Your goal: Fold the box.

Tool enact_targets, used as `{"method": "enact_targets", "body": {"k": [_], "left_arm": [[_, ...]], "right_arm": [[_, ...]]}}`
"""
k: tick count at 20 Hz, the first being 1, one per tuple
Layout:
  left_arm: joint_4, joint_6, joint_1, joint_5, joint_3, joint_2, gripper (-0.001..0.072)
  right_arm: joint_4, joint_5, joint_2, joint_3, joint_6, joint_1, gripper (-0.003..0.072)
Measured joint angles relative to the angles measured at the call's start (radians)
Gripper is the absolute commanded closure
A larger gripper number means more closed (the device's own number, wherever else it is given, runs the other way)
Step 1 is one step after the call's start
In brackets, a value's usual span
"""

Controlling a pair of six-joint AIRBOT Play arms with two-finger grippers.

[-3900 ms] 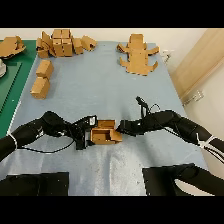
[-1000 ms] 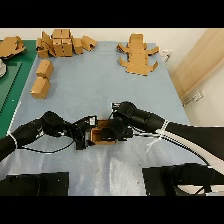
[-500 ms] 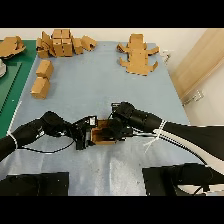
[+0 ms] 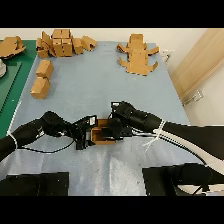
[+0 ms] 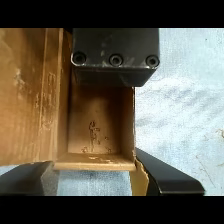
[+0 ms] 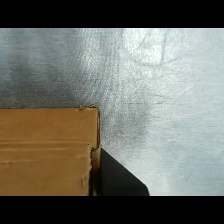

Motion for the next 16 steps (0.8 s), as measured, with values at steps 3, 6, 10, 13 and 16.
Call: {"method": "enact_targets", "body": {"k": [3,6,10,13,16], "left_arm": [[0.001,0.0,0.0,0.0,0.0,0.0,0.019],[0.002,0.002,0.0,-0.001,0.0,0.0,0.019],[0.002,0.001,0.0,-0.001,0.0,0.0,0.019],[0.002,0.001,0.0,-0.001,0.0,0.0,0.019],[0.001,0.001,0.0,-0.001,0.0,0.0,0.019]], "right_arm": [[0.0,0.002,0.0,0.0,-0.007,0.0,0.0502],[-0.003,0.003,0.0,0.002,-0.014,0.0,0.0283],[-0.001,0.003,0.004,0.014,-0.017,0.0,0.0283],[-0.004,0.001,0.022,0.02,-0.02,0.0,0.0282],[-0.012,-0.004,0.061,0.022,-0.02,0.0,0.0283]]}}
